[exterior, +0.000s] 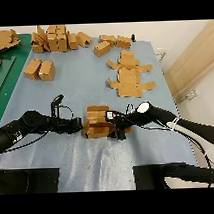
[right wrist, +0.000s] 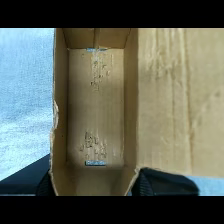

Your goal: Fold the box.

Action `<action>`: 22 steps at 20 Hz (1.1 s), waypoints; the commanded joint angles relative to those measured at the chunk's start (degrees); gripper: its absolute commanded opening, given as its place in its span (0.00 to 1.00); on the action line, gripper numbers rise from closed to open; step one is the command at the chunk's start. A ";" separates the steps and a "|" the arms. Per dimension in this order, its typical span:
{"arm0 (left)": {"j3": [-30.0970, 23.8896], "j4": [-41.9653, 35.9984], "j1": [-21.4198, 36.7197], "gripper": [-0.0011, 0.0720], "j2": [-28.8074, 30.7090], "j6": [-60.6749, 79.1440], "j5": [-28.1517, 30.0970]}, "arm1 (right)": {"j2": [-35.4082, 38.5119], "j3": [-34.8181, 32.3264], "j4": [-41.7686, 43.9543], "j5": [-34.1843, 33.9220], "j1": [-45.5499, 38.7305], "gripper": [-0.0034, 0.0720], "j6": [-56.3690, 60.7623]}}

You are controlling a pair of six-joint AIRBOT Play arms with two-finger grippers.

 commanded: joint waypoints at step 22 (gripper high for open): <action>6.62 20.00 -7.56 0.03 0.46 -25.14 -1.51 | 0.00 0.02 0.00 0.00 0.00 0.74 0.00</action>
